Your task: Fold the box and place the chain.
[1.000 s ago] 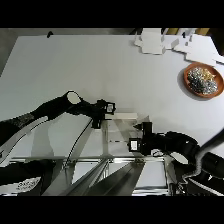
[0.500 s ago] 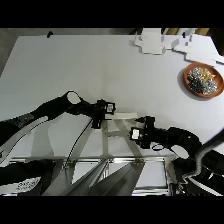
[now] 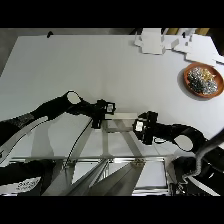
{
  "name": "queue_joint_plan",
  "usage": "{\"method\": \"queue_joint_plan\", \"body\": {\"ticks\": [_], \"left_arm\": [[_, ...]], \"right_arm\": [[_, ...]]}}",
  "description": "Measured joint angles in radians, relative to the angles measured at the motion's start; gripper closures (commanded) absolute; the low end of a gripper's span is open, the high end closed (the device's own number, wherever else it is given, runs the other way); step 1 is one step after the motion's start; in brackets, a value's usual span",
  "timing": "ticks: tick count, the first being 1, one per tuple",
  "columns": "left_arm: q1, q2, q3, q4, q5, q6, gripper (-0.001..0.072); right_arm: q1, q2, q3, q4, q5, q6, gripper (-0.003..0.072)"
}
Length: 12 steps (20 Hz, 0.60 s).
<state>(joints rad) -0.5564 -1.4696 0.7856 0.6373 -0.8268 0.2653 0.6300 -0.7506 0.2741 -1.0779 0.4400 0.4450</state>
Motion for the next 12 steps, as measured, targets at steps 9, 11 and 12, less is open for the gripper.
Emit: {"method": "queue_joint_plan", "body": {"ticks": [9, 11, 12], "left_arm": [[0.0, 0.0, 0.0, 0.0, 0.0, 0.0, 0.0701], [0.0, 0.0, 0.0, 0.0, 0.0, 0.0, 0.0701], [0.0, 0.0, 0.0, 0.0, 0.0, 0.0, 0.0701]], "right_arm": [[-0.124, 0.0, 0.014, 0.193, 0.071, -0.233, 0.0017], [-0.16, -0.001, 0.014, 0.272, 0.104, -0.335, 0.0018], [-0.177, -0.004, 0.014, 0.307, 0.116, -0.377, 0.0018]]}}
